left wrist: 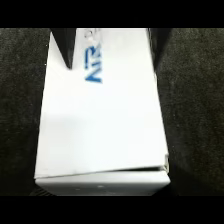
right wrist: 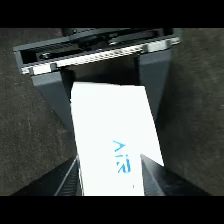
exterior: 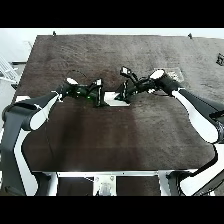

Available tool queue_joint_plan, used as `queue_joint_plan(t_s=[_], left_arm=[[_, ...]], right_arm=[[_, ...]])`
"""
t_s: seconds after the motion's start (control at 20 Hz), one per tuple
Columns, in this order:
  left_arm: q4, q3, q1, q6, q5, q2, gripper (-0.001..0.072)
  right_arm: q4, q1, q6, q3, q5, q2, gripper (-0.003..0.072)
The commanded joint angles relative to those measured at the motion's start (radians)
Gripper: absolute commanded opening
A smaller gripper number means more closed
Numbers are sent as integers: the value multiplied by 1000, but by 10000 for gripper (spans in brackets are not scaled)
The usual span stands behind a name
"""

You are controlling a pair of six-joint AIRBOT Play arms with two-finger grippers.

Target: Fold the box and place the chain.

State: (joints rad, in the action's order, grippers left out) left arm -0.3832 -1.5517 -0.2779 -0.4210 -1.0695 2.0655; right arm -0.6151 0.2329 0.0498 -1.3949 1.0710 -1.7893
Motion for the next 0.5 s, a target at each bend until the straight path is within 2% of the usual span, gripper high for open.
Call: queue_joint_plan(t_s=[0.0, 0.45], left_arm=[[2, 0, 0, 2, 3, 0, 419], [2, 0, 0, 2, 3, 0, 419]], right_arm=[[47, -3, -11, 11, 14, 1, 485], [134, -19, -62, 8, 23, 37, 500]])
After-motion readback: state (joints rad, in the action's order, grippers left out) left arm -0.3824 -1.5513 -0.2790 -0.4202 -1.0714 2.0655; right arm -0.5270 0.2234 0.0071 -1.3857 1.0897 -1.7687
